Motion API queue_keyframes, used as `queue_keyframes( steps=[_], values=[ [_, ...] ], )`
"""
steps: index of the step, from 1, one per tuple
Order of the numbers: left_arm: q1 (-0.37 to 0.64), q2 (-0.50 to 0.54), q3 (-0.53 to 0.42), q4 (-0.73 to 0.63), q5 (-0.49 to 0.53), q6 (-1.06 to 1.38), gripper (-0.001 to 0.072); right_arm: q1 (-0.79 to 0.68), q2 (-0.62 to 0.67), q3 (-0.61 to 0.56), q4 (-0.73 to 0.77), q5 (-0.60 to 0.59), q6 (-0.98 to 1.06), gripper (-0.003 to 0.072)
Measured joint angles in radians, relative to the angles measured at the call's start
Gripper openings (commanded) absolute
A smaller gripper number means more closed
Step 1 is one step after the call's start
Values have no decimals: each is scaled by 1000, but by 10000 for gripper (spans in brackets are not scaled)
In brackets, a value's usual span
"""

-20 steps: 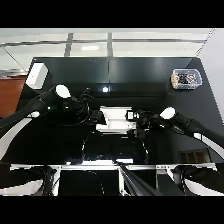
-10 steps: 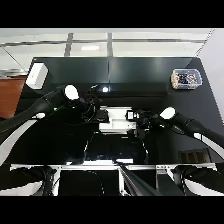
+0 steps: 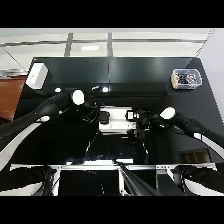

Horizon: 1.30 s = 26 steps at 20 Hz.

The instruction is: Fold the box and place the chain.

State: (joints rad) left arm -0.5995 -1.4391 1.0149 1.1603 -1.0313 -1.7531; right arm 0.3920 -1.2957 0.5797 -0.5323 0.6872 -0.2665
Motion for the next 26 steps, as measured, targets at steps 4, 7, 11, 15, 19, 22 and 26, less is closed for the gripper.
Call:
queue_keyframes(
  steps=[4,7,11,15,19,22,26],
  values=[
    [-44,0,0,105,-10,-84,573,0,0,0,0,0,0,97],
    [-74,-2,6,182,-33,-155,573,0,0,0,0,0,0,97],
    [-119,-16,41,276,-62,-246,573,0,0,0,0,0,0,97],
    [-176,-59,93,363,-105,-334,573,0,0,0,0,0,0,97],
    [-198,-77,112,390,-112,-435,489,0,0,0,0,0,0,97],
    [-203,-81,117,397,-109,-520,489,0,0,0,0,0,0,97],
    [-205,-84,118,391,-106,-584,489,0,0,0,0,0,0,97]
  ],
)
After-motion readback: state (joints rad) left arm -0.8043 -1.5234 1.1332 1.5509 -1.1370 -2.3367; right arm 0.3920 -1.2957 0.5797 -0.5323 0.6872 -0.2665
